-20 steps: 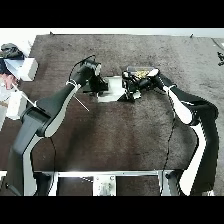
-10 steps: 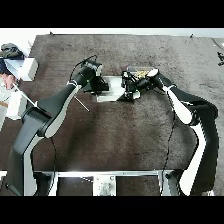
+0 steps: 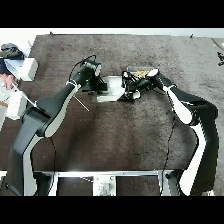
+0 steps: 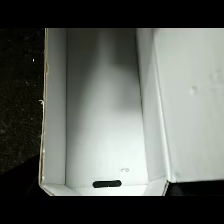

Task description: Fold the box and place the chain.

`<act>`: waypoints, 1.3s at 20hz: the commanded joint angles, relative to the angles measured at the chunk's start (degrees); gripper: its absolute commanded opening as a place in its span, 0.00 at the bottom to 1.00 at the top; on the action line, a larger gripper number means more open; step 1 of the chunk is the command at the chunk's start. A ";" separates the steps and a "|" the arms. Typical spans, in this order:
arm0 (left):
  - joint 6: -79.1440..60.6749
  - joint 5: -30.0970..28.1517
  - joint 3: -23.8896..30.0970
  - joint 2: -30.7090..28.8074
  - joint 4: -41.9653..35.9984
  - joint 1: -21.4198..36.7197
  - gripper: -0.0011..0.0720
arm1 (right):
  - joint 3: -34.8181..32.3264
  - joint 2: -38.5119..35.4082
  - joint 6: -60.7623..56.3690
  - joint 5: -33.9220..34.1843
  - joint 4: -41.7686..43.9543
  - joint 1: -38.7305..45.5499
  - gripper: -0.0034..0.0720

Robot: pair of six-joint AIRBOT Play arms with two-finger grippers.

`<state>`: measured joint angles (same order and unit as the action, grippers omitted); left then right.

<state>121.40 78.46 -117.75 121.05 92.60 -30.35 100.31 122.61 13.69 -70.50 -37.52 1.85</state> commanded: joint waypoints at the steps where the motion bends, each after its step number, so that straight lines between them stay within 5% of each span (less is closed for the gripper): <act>1: -3.56 -0.48 -0.04 -0.63 -2.01 -0.07 0.43 | 0.04 0.02 -0.02 -0.04 0.02 0.00 0.57; 7: -19.96 3.69 -0.11 -5.01 -4.61 1.01 0.43 | 0.04 0.02 -0.02 -0.04 0.02 0.00 0.57; 15: -40.09 -0.04 0.04 -13.38 -21.31 5.51 0.43 | 0.04 0.02 -0.02 -0.04 0.02 0.00 0.57; 17: -46.31 -0.48 0.04 -13.62 -26.36 8.72 0.70 | 0.04 0.02 -0.02 -0.04 0.02 0.02 0.57; 20: -52.26 -0.13 0.26 -13.62 -28.13 13.90 0.70 | 0.04 0.02 -0.02 -0.20 0.00 0.04 0.57; 26: -82.84 -0.50 5.42 -13.60 -55.82 27.19 0.70 | 0.04 0.02 -0.02 -0.20 0.02 0.04 0.57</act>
